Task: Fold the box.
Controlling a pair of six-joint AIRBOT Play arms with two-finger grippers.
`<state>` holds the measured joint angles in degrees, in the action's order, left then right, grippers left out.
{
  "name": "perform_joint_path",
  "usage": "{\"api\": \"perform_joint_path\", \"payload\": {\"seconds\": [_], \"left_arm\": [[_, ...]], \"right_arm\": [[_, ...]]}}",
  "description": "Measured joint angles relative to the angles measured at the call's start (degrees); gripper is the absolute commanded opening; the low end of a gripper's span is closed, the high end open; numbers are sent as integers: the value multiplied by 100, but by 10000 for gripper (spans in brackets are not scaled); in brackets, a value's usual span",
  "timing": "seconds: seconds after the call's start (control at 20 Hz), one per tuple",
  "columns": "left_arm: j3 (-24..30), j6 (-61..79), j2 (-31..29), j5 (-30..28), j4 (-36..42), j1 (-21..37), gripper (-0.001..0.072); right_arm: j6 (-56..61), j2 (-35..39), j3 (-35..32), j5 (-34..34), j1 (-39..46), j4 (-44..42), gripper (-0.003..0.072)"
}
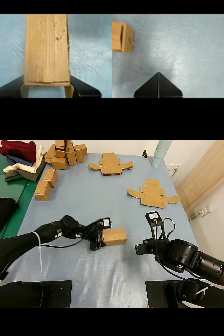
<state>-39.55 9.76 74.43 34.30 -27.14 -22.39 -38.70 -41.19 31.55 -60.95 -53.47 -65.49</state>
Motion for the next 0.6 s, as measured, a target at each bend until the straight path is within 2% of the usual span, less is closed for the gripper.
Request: {"api": "perform_joint_path", "payload": {"seconds": [0.15, 0.3, 0.6], "left_arm": [[-31, -404, -420, -264, -15, 658, 388], [-42, -951, -841, -350, -153, 1674, 388], [-37, -2059, -1231, 323, -1567, 3770, 388]], "right_arm": [[267, 2, 0, -17, 0, 39, 4], [439, -42, 0, -11, 0, 61, 4], [564, -422, 0, 219, 0, 103, 4]]}}
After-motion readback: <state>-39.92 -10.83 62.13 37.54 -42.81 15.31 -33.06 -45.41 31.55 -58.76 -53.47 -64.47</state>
